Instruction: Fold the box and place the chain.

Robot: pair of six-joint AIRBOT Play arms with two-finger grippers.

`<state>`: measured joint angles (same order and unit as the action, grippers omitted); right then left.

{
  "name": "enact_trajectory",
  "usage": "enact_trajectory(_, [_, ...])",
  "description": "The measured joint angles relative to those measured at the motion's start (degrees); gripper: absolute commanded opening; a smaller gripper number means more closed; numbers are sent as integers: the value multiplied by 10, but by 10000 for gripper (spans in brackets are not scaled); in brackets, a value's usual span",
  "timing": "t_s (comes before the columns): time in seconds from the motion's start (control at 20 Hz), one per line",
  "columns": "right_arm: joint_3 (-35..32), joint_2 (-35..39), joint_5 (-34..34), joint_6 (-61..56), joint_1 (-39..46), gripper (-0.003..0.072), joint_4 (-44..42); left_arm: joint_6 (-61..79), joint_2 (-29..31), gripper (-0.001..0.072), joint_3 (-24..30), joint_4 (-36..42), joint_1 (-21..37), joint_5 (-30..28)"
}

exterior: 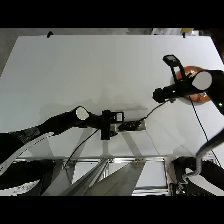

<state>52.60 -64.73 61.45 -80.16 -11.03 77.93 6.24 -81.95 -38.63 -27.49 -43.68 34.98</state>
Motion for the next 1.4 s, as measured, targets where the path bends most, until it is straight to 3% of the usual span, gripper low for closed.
enact_trajectory(0.65, [-12,-132,-13,-51,12,395,79,0,0,212,0,0,0,0])
enact_trajectory(0.8, [-12,-144,-24,-53,12,335,83,0,0,212,0,0,0,0])
enact_trajectory(1.3, [-13,-157,-49,-53,12,315,90,-1,0,212,0,0,0,0])
enact_trajectory(1.4, [-13,-161,-49,-54,12,278,93,0,0,212,0,0,0,0])
